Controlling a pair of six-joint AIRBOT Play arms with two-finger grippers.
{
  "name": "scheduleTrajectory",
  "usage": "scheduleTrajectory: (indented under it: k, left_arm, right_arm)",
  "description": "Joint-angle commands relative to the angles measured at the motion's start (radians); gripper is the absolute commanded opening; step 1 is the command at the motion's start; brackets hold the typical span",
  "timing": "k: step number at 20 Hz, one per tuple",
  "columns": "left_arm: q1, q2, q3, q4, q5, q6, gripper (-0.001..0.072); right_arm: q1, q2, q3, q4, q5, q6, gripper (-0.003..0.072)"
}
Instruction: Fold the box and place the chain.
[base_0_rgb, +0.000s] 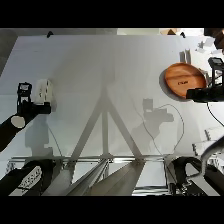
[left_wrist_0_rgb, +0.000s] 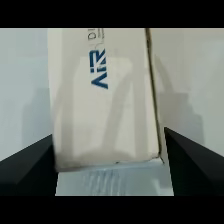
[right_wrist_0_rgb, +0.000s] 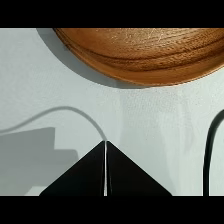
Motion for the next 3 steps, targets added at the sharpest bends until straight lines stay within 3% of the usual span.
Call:
scheduleTrajectory:
  k: [1, 3]
  left_arm:
    - [0.000, 0.122, 0.000, 0.001, -0.060, 0.036, 0.0695]
    - [0.000, 0.226, 0.000, 0.000, -0.101, 0.041, 0.0695]
  right_arm:
    - [-0.001, 0.001, 0.001, 0.000, 0.000, 0.000, 0.0010]
    - [-0.001, 0.001, 0.001, 0.000, 0.000, 0.000, 0.0010]
